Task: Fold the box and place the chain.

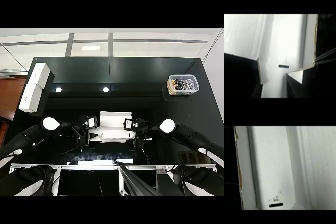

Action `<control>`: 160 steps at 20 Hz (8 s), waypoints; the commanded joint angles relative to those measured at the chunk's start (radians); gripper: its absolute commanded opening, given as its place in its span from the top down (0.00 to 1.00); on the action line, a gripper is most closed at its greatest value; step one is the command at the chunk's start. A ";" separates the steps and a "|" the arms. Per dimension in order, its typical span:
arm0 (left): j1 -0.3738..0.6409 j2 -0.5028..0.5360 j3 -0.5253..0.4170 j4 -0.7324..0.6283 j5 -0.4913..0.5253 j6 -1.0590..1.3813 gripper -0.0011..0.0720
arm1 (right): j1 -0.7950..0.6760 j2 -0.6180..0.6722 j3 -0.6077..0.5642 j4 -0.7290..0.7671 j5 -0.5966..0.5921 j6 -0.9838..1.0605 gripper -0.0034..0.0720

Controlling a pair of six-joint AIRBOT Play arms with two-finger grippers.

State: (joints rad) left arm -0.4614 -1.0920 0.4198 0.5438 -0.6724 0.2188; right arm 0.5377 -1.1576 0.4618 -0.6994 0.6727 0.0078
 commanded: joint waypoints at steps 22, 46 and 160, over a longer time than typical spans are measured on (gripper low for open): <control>0.000 -0.002 0.020 0.132 -0.078 -0.101 0.49 | 0.000 0.000 0.000 0.000 0.000 0.000 0.24; -0.024 0.003 0.026 0.106 -0.124 -0.226 0.05 | 0.000 0.000 0.000 0.000 0.000 0.000 0.24; 0.511 -0.143 -0.039 0.042 -0.317 -1.188 0.94 | 0.000 0.000 0.000 0.000 -0.004 0.000 0.24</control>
State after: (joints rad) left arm 0.1188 -1.1614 0.3828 0.6724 -1.0092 -1.0058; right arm 0.5377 -1.1572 0.4618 -0.6991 0.6685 0.0078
